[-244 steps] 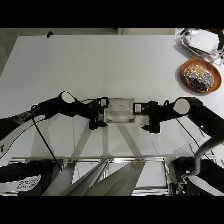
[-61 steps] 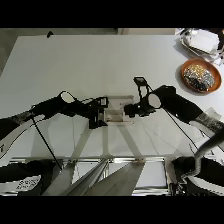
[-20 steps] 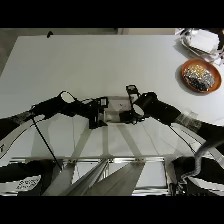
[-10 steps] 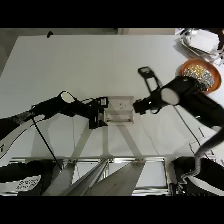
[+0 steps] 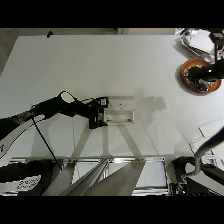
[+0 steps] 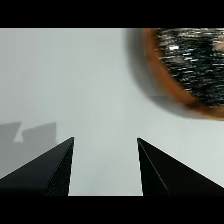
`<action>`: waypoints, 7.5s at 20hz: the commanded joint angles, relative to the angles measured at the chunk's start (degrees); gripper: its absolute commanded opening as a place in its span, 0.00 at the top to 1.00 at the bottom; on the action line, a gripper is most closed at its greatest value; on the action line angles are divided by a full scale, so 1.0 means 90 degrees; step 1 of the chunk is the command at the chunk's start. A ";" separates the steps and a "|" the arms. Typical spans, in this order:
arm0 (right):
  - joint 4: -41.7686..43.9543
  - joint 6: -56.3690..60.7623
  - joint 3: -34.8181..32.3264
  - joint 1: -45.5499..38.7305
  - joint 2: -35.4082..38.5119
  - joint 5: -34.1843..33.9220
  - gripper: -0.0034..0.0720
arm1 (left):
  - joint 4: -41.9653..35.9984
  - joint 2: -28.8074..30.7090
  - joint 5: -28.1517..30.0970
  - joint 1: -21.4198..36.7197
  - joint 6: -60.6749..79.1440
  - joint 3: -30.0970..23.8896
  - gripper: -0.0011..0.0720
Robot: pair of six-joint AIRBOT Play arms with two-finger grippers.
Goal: Fold the box and place the chain.
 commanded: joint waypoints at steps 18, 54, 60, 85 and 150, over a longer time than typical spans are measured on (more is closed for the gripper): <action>-0.0355 0.0129 0.2149 -0.1545 -0.4044 0.0296 0.45 | 0.0002 0.0002 0.0002 0.0002 0.0000 0.0005 0.70; 0.2720 -0.0685 0.2089 0.0814 0.1724 0.3407 0.94 | 0.0002 0.0002 0.0002 0.0002 0.0000 0.0005 0.70; 0.2353 -0.0335 0.1460 0.2909 0.1717 0.2778 0.94 | 0.0002 0.0002 0.0002 0.0002 0.0000 0.0005 0.70; 0.1994 0.0304 0.0027 0.5819 -0.0588 0.0325 0.94 | 0.0002 0.0002 0.0002 0.0002 0.0000 0.0005 0.70; 0.5724 -1.1659 -0.4563 0.3186 0.0265 -0.2096 0.30 | 0.0002 0.0002 0.0002 0.0002 0.0000 0.0005 0.70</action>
